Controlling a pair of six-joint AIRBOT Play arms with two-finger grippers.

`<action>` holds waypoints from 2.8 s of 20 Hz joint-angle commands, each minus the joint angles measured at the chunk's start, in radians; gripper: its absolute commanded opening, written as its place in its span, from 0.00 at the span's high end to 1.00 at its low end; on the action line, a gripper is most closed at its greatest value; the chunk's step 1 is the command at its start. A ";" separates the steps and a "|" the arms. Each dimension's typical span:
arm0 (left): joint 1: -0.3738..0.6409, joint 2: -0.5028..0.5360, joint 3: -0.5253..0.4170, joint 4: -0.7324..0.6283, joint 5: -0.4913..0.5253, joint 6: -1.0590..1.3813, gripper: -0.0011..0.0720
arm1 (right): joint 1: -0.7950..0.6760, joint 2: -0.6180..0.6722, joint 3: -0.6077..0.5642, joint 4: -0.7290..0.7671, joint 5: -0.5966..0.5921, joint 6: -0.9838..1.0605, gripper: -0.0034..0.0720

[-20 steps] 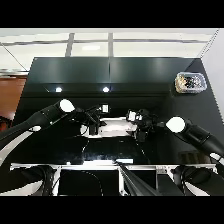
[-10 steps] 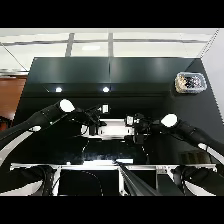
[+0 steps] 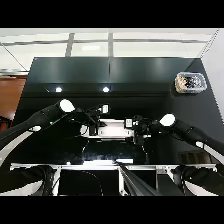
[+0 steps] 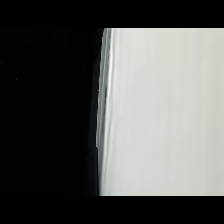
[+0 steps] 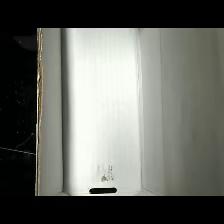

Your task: Fold the box and place the chain.

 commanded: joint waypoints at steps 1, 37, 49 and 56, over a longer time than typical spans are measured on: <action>0.000 0.000 0.000 -0.002 0.000 -0.001 0.95 | 0.000 -0.002 0.001 -0.015 0.001 0.007 0.11; -0.006 0.308 0.018 0.248 -0.421 -0.826 0.95 | 0.000 -0.003 0.000 -0.055 -0.011 0.056 0.31; -0.007 0.153 -0.062 -0.132 0.173 -0.639 0.95 | 0.000 -0.003 0.000 -0.055 -0.011 0.057 0.31; -0.008 0.033 -0.061 -0.045 0.138 -0.640 0.95 | 0.000 -0.003 0.000 -0.055 -0.011 0.057 0.31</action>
